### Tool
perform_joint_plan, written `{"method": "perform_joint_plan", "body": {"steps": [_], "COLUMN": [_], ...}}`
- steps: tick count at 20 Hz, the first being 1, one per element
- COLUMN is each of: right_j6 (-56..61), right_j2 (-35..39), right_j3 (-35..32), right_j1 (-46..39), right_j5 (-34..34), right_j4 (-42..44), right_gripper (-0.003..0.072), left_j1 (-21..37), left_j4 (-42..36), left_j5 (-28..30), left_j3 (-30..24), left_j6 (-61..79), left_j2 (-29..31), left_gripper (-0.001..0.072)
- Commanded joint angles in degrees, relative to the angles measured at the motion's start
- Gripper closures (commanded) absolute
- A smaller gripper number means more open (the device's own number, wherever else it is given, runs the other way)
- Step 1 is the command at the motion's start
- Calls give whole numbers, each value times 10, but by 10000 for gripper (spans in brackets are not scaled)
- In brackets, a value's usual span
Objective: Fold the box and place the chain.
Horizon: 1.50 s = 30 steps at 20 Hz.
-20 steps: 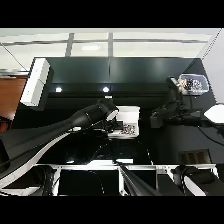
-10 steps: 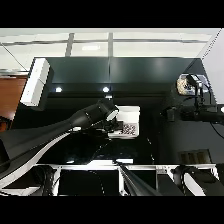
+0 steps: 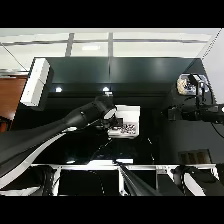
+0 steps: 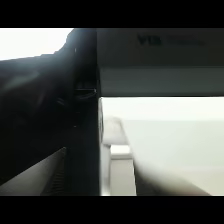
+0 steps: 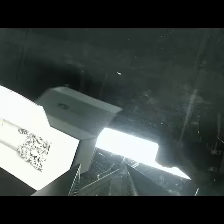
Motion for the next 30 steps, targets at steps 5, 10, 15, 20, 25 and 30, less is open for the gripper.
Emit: {"method": "perform_joint_plan", "body": {"steps": [5,10,15,20,25,30], "right_j6": [0,2,16,31,43,48], "right_j2": [0,0,0,0,0,0], "right_j3": [0,0,0,0,0,0], "right_j1": [0,0,0,0,0,0], "right_j5": [-3,-3,-7,-12,-8,-2], "right_j4": [-1,0,0,0,0,3], "right_gripper": [360,360,360,360,360,360], "left_j1": [4,145,325,325,290,260], "left_j4": [184,146,-323,-571,-565,-581], "left_j5": [-24,86,221,169,171,178], "left_j3": [-47,-244,-417,-429,-405,-345], "left_j6": [186,208,597,1129,1441,1504], "left_j2": [173,376,433,296,219,156], "left_gripper": [221,222,201,-5,-5,-4]}}
